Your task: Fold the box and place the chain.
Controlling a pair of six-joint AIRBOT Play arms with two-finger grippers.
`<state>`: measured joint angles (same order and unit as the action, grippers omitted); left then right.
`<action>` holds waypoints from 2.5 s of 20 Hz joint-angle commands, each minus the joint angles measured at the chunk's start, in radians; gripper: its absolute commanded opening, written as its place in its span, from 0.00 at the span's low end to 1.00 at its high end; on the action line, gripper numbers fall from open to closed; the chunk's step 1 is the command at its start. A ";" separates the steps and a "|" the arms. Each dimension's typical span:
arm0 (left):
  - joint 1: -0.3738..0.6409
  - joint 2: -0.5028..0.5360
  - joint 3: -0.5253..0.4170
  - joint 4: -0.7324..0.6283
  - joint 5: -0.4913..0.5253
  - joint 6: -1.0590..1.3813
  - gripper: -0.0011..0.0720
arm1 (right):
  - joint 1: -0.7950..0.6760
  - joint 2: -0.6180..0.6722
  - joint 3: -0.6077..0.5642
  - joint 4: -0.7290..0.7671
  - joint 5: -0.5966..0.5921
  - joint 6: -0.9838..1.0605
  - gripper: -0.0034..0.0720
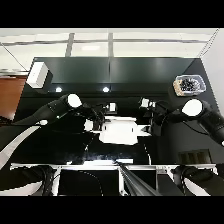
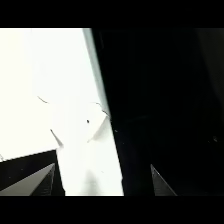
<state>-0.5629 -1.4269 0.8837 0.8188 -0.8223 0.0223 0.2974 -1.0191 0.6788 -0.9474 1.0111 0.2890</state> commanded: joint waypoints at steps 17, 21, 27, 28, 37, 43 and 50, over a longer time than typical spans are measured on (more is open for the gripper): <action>-0.006 -0.007 0.000 0.022 0.006 0.000 0.05 | 0.275 -0.002 -0.226 0.114 -0.366 -0.062 0.98; -0.006 -0.007 0.000 0.022 0.006 0.000 0.05 | 0.279 0.002 -0.205 0.187 -0.356 -0.005 0.98; -0.006 -0.007 0.000 0.022 0.006 0.000 0.05 | 0.201 0.002 -0.066 -0.013 -0.186 0.163 0.98; -0.006 -0.007 0.000 0.022 0.006 0.000 0.05 | 0.189 0.002 -0.050 -0.023 -0.204 0.163 0.98; -0.006 -0.007 0.000 0.022 0.006 0.000 0.05 | 0.151 0.000 -0.043 -0.054 -0.264 0.151 0.98; -0.007 -0.007 0.000 0.021 0.006 0.000 0.05 | 0.150 -0.090 -0.059 0.057 -0.321 0.027 0.98; -0.007 -0.007 0.000 0.021 0.000 0.000 0.05 | 0.151 -0.141 -0.059 0.127 -0.293 -0.021 0.98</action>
<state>-0.5690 -1.4338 0.8837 0.8406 -0.8188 0.0223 0.4480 -1.1481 0.6209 -0.8482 0.7017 0.2867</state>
